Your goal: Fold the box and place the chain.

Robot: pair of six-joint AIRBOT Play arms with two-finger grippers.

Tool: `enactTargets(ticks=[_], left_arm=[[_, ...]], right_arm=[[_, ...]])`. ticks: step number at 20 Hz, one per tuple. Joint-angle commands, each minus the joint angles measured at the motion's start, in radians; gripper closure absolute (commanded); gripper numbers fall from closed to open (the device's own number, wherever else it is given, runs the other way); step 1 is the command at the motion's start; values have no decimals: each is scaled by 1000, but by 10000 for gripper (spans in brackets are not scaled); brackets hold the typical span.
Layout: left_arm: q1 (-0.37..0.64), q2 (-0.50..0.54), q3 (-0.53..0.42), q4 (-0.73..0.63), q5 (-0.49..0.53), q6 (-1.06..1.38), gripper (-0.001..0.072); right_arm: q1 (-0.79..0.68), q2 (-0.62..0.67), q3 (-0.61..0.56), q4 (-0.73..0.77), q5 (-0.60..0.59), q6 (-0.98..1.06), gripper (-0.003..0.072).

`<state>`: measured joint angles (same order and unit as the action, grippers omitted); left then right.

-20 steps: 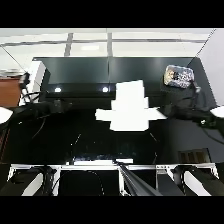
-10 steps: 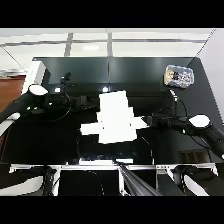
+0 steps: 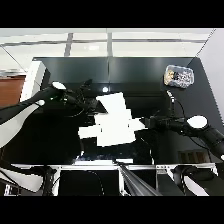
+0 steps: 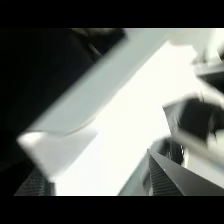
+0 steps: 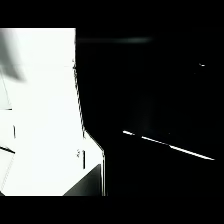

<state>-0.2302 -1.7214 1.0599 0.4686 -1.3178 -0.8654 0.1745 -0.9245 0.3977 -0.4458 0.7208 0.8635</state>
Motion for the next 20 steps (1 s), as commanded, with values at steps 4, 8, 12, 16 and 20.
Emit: enactTargets(ticks=[4, 8, 12, 16, 20], left_arm=[[-32, -48, 69, 178, -185, 152, 208], [-32, -49, 70, 118, -196, 250, 449], [-31, -50, 70, 117, -174, 257, 680], [-31, -45, 70, 119, -156, 251, 684], [-43, 35, 48, 152, -145, 209, 687]], right_arm=[[2, 1, 0, 0, 5, 0, 672], [2, 1, 0, 0, 12, 0, 672], [2, 1, 0, 0, 11, 0, 583], [-34, 2, 31, -116, 94, 0, 29], [-146, 2, 159, -415, 364, 0, 28]])
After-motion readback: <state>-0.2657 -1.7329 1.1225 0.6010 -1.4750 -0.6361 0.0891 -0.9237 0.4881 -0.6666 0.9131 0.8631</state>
